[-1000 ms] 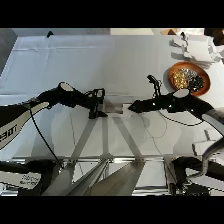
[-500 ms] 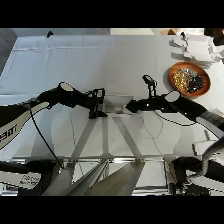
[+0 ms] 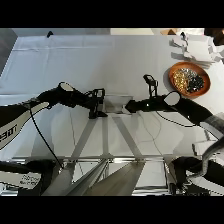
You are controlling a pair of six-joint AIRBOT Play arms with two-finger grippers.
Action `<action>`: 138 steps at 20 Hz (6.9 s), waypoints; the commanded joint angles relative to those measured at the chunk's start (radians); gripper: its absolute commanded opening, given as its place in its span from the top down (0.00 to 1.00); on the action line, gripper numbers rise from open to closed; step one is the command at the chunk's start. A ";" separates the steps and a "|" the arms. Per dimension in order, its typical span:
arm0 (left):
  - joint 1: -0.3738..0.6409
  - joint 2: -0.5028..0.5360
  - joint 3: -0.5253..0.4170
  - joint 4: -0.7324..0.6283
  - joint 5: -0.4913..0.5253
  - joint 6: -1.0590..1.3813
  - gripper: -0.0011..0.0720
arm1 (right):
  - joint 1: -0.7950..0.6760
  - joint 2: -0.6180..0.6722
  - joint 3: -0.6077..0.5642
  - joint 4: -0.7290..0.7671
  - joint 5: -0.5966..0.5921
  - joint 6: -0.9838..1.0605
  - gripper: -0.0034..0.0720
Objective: Fold the box and place the chain.
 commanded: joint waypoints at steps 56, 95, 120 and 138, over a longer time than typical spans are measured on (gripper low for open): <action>0.000 0.000 0.000 0.000 0.000 0.000 0.61 | 0.204 -0.140 0.269 -0.743 0.221 0.749 0.28; 0.000 0.000 0.000 0.000 0.000 0.000 0.61 | 0.302 0.099 0.295 -0.848 0.407 0.846 0.49; 0.000 0.000 0.000 0.000 0.000 0.000 0.61 | -0.454 -0.249 0.377 -0.882 -0.028 0.550 0.29; 0.000 0.000 0.000 0.000 0.000 0.000 0.61 | -0.586 -0.509 0.634 -0.628 0.104 0.383 0.23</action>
